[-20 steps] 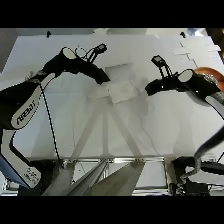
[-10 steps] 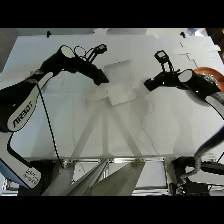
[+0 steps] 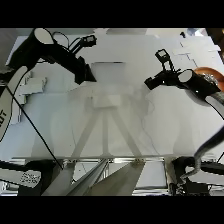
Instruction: Fold the box and place the chain.
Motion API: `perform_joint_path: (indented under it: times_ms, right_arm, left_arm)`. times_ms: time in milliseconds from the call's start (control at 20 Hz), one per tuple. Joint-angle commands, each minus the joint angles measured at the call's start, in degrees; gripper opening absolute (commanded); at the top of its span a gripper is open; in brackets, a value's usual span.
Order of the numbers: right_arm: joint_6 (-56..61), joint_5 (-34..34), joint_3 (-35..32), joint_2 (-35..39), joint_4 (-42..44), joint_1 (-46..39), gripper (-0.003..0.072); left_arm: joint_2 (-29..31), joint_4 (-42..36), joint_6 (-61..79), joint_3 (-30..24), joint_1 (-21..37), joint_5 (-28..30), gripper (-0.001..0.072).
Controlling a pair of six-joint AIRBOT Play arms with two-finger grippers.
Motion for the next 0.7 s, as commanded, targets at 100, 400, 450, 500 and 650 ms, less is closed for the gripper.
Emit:
perform_joint_path:
  times_ms: [100, 400, 450, 500, 650]
  right_arm:
    - [0.00, -0.13, 0.00, -0.02, 0.02, 0.04, 0.0694]
    - [0.02, -0.13, 0.00, -0.02, 0.02, 0.04, 0.0694]
    - [0.02, -0.13, 0.00, -0.04, 0.02, 0.04, 0.0694]
    - [0.00, -0.15, 0.00, -0.02, 0.00, 0.04, 0.0694]
    - [0.02, -0.15, 0.00, -0.02, 0.02, 0.04, 0.0694]
  left_arm:
    - [1.49, -7.39, 6.67, -4.52, -1.11, 0.00, 0.0003]
    - [0.79, -11.76, 21.09, -21.40, -1.09, 12.87, 0.0003]
    - [0.07, -11.69, 21.46, -22.21, -1.01, 15.32, 0.0002]
    - [-0.92, -11.23, 21.42, -22.23, -1.01, 17.16, 0.0002]
    - [-3.28, -10.32, 21.73, -22.23, -1.49, 20.57, 0.0001]
